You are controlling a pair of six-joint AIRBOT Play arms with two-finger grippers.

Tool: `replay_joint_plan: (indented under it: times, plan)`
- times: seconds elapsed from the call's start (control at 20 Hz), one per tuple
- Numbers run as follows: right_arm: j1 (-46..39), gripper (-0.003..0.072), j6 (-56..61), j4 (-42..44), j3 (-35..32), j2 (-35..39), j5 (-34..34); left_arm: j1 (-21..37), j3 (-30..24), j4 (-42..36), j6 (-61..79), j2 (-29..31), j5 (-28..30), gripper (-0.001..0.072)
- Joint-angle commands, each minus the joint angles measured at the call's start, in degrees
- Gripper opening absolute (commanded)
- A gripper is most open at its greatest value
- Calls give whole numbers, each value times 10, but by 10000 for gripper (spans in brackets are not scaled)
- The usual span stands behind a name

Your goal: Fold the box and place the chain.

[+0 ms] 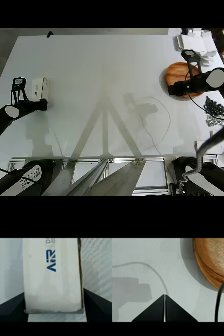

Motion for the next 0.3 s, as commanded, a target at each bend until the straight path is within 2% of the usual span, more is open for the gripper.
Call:
replay_joint_plan:
  times: [0.0, 0.1, 0.25]
  plan:
    - [0, 10, 0, 0, 0, 0, 0, 0, -1, 1, 0, 10, -29, 704]
    - [0, 10, 0, 0, 0, 0, 0, 0, -1, 2, 0, 40, -46, 704]
    - [0, 10, 0, 0, 0, 0, 0, 0, -1, 2, 0, 116, -67, 704]
